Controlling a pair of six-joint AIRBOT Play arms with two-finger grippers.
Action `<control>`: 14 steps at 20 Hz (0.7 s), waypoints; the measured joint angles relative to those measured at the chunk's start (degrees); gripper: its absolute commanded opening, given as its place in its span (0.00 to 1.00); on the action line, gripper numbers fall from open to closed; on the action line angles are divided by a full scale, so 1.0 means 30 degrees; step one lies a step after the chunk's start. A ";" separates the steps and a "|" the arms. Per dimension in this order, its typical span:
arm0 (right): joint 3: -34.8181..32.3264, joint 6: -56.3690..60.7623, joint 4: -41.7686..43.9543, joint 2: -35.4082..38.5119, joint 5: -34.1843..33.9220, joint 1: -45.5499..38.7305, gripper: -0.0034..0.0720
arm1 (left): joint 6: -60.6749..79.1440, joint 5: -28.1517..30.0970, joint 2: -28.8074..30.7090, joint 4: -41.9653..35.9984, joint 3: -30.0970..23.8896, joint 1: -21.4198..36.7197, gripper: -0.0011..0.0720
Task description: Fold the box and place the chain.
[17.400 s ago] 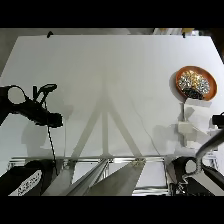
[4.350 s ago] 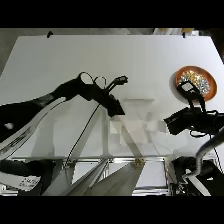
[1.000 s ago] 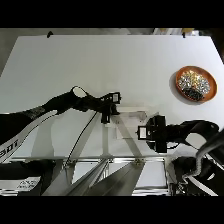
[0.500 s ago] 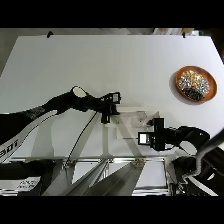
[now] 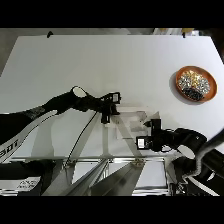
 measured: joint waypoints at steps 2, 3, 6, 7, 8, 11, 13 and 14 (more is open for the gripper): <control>0.0007 0.0000 -0.0102 0.0000 -0.0284 0.0044 0.95 | 0.0000 0.0000 0.0000 0.0007 0.0000 0.0000 0.03; 0.0073 0.0000 -0.0117 0.0000 -0.0350 0.0051 0.95 | 0.0000 0.0000 0.0000 0.0000 0.0000 0.0000 0.03; 0.0452 -0.0066 0.0153 -0.0007 -0.0408 -0.0211 0.95 | 0.0000 0.0000 0.0000 0.0000 0.0007 0.0000 0.03; 0.0641 -0.0117 0.0306 0.0000 -0.0284 -0.0415 0.95 | -0.0007 0.0000 0.0000 0.0000 0.0007 0.0000 0.03; 0.0874 -0.0138 0.0437 -0.0007 -0.0051 -0.0692 0.95 | 0.0000 0.0000 0.0000 0.0007 0.0000 0.0000 0.03; 0.1610 -0.0350 0.0925 0.0000 0.0648 -0.1770 0.95 | 0.0000 0.0000 0.0000 0.0000 0.0000 0.0000 0.03; 0.2004 -0.1217 0.1887 -0.0051 0.1005 -0.2659 0.95 | 0.0000 0.0000 0.0000 0.0000 0.0000 0.0000 0.03; 0.2164 -0.1843 0.2601 -0.0146 0.1195 -0.3147 0.95 | -0.0007 0.0000 0.0000 0.0000 0.0007 0.0000 0.03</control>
